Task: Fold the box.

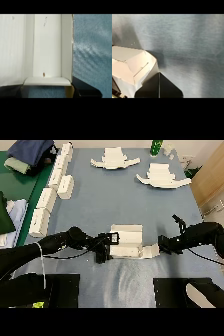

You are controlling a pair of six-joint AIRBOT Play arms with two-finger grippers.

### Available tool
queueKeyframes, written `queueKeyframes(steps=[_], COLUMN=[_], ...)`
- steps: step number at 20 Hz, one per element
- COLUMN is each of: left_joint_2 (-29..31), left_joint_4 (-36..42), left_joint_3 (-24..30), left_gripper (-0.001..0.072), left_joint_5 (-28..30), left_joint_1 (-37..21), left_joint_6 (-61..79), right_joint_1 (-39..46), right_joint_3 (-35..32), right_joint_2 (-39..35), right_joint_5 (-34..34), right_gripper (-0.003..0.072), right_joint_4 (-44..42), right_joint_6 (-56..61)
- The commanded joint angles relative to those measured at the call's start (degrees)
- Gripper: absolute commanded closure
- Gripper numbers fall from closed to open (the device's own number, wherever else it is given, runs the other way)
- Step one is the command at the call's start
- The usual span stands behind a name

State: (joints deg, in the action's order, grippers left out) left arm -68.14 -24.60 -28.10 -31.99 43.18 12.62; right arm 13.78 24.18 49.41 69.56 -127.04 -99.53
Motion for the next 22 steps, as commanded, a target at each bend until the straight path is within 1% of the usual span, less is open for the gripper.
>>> queueKeyframes(steps=[1, 2, 3, 5, 7, 11, 13, 15, 16, 17, 20, 22], left_joint_2=[-0.02, -0.02, -0.02, -0.02, -0.02, -0.02, -0.02, -0.02, -0.02, -0.02, -0.02, 0.00], left_joint_4=[-0.02, -0.02, -0.02, -0.02, -0.02, -0.02, -0.02, -0.02, -0.02, -0.02, -0.02, -0.02], left_joint_3=[-0.04, -0.04, -0.04, -0.04, -0.04, -0.04, -0.04, -0.04, -0.04, -0.04, -0.04, -0.04], left_gripper=[0.0257, 0.0257, 0.0257, 0.0257, 0.0258, 0.0258, 0.0258, 0.0257, 0.0257, 0.0257, 0.0258, 0.0258], left_joint_5=[0.02, 0.02, 0.00, 0.04, 0.02, 0.02, 0.02, 0.00, 0.02, 0.04, 0.02, 0.02], left_joint_1=[0.04, 0.04, 0.04, 0.04, 0.04, 0.04, 0.04, 0.04, 0.04, 0.04, 0.04, 0.04], left_joint_6=[0.00, 0.00, 0.00, 0.00, 0.00, 0.00, 0.00, 0.00, 0.00, 0.00, 0.00, 0.00], right_joint_1=[-0.57, -1.57, -2.93, -5.79, -8.66, -11.80, -12.55, -14.03, -15.13, -16.70, -22.16, -26.23], right_joint_3=[0.00, 0.00, 0.00, 0.02, 0.17, 2.34, 4.00, 4.52, 4.48, 4.48, 4.50, 4.81], right_joint_2=[-0.15, -0.15, -0.20, -0.20, -0.20, -0.59, -1.05, -1.38, -1.38, -1.38, -1.14, -0.61], right_joint_5=[-0.72, -0.76, -1.14, -3.26, -4.68, -4.63, -4.70, -4.83, -4.85, -5.14, -9.77, -11.52], right_gripper=[0.0685, 0.0684, 0.0639, 0.0346, 0.0338, 0.0337, 0.0299, 0.0297, 0.0185, 0.0137, 0.0141, 0.0145], right_joint_4=[-1.84, -1.81, -1.81, -1.84, -1.92, -2.16, -2.40, -2.82, -2.82, -2.80, -1.42, 2.73], right_joint_6=[-0.61, -0.63, -0.61, -0.55, -0.37, -0.24, 0.70, 1.36, 2.25, 2.97, 7.23, 10.36])
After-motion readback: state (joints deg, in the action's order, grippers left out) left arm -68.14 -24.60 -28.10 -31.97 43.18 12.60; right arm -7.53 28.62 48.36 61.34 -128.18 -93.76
